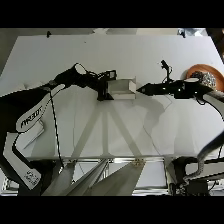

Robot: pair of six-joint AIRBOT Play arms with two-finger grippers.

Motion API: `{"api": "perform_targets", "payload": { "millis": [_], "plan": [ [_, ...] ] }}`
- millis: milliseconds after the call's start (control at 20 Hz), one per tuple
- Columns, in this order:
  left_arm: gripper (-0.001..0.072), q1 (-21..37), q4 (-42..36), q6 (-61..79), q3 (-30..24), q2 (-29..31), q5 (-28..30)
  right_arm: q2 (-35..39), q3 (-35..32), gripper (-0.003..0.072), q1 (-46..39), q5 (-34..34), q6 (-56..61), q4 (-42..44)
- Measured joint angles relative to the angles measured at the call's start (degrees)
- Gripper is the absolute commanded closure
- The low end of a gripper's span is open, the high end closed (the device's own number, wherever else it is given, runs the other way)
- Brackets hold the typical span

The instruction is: Fold the box and place the chain.

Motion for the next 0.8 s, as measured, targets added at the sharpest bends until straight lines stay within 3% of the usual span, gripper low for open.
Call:
{"api": "perform_targets", "payload": {
  "millis": [500, 650, 800],
  "plan": [
    [0.0691, 0.0, 0.0, 0.0, 0.0, 0.0, -0.1, 0.0, 0.0, 0.0391, 0.0, 2.2, -2.1, 0.4],
    [0.0691, 0.0, 0.0, 0.0, 0.0, 0.0, -0.1, 0.0, 0.0, 0.0277, 0.0, 1.6, -2.8, 0.4],
    [0.0691, 0.0, 0.0, 0.0, 0.0, 0.0, -0.1, 0.0, 0.0, 0.0277, 0.0, -0.5, -3.0, 0.4]
  ]
}}
